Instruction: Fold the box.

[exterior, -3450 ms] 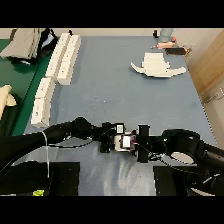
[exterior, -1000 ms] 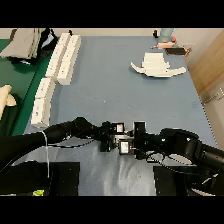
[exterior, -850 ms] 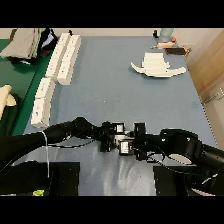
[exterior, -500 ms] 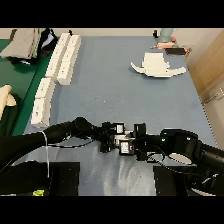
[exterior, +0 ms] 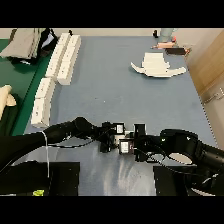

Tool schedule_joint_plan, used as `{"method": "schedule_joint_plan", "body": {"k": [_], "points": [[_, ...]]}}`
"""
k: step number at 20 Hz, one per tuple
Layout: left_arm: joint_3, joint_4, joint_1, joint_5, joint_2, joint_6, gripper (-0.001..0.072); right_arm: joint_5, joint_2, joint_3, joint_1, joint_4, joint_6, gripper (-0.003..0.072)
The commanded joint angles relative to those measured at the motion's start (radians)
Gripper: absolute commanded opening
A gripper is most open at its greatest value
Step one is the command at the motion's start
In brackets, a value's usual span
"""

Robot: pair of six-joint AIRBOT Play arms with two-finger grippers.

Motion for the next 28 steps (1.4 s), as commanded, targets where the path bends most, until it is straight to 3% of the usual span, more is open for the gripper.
{"method": "schedule_joint_plan", "body": {"k": [1, 2, 3, 6, 10, 11, 13, 17, 21, 28], "points": [[0.000, 0.000, 0.000, 0.001, 0.000, -0.001, 0.0461, 0.001, 0.006, 0.001, 0.000, 0.020, 0.004, 0.0273], [0.000, 0.000, 0.000, 0.001, 0.000, -0.001, 0.0461, 0.002, 0.013, 0.003, 0.000, 0.021, 0.006, 0.0349], [0.000, 0.000, 0.000, 0.001, 0.000, -0.001, 0.0461, 0.002, 0.023, 0.005, 0.000, 0.021, 0.016, 0.0371], [0.000, 0.000, 0.000, 0.001, 0.000, -0.001, 0.0461, 0.004, 0.073, 0.006, -0.004, 0.006, 0.106, 0.0371], [0.000, 0.000, 0.000, 0.001, 0.000, -0.001, 0.0461, 0.056, 0.163, 0.004, -0.013, -0.042, 0.411, 0.0361], [0.000, 0.000, 0.000, 0.001, 0.000, -0.001, 0.0461, 0.074, 0.180, -0.005, -0.021, -0.041, 0.494, 0.0302], [0.000, 0.000, 0.000, 0.001, 0.000, -0.001, 0.0461, 0.064, 0.209, -0.043, -0.035, -0.041, 0.620, 0.0003], [0.000, 0.000, 0.000, 0.001, 0.000, -0.001, 0.0461, -0.100, 0.244, -0.144, -0.040, -0.043, 0.865, 0.0002], [0.000, 0.000, 0.000, 0.001, 0.000, -0.001, 0.0461, -0.264, 0.243, -0.213, -0.039, -0.029, 0.953, 0.0002], [0.000, 0.000, 0.000, 0.001, 0.000, -0.001, 0.0461, -0.328, 0.238, -0.280, -0.037, 0.011, 0.955, 0.0002]]}}
